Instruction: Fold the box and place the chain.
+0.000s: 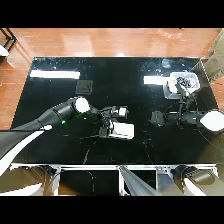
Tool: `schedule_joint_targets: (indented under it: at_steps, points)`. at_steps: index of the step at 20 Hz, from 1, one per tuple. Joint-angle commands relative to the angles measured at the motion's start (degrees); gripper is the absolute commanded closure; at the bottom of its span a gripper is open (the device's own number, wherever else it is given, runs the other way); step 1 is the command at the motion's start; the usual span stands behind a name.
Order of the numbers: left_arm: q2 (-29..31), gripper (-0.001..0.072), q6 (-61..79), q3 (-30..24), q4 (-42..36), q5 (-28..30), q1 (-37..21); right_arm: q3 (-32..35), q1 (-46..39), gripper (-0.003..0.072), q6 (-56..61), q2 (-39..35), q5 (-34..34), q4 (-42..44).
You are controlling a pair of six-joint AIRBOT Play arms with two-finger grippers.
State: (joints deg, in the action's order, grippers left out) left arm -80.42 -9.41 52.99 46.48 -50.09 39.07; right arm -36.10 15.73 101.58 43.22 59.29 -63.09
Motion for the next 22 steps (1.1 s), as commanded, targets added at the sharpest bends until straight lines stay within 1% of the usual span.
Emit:
schedule_joint_targets:
  at_steps: [1, 4, 6, 9, 11, 13, 15, 17, 19, 22]
  points:
    - [-0.2, 0.0266, -0.2, 0.0, 2.2, -1.5, 0.0, 0.0, 0.0, 0.0671, 0.0, 0.0, 0.0, 0.0]
    - [0.3, 0.0266, -3.1, 0.2, 2.7, -1.3, -0.3, 0.0, 0.0, 0.0671, 0.0, 0.0, -0.2, 0.0]
    - [1.4, 0.0266, -5.4, 1.3, 3.9, -1.4, -1.1, 0.0, 0.0, 0.0671, 0.0, 0.0, -0.3, 0.0]
    - [2.4, 0.0266, -15.0, 4.8, 10.1, -2.3, -4.0, 0.0, 0.0, 0.0671, 0.0, 0.0, -0.3, 0.0]
    - [2.4, 0.0266, -19.8, 7.7, 13.4, -5.0, -7.5, 0.0, 0.0, 0.0670, 0.0, 0.0, -0.4, 0.0]
    - [2.4, 0.0266, -25.5, 10.6, 15.8, -7.1, -12.8, 0.0, 0.0, 0.0671, 0.0, 0.0, -0.4, 0.0]
    - [2.4, 0.0266, -32.5, 13.0, 18.1, -7.4, -19.1, 0.0, 0.0, 0.0671, 0.0, 0.0, -0.4, 0.0]
    - [2.4, 0.0266, -36.3, 15.1, 19.4, -6.9, -26.9, 0.0, 0.0, 0.0671, 0.0, 0.0, -0.4, 0.3]
    - [1.7, 0.0266, -38.5, 17.5, 19.5, -5.1, -35.3, 0.0, 0.0, 0.0671, 0.0, 0.0, -0.4, 0.5]
    - [-1.4, 0.0266, -45.6, 22.3, 17.9, -0.2, -47.5, 0.0, 0.1, 0.0671, 0.0, 0.0, -0.5, 0.6]
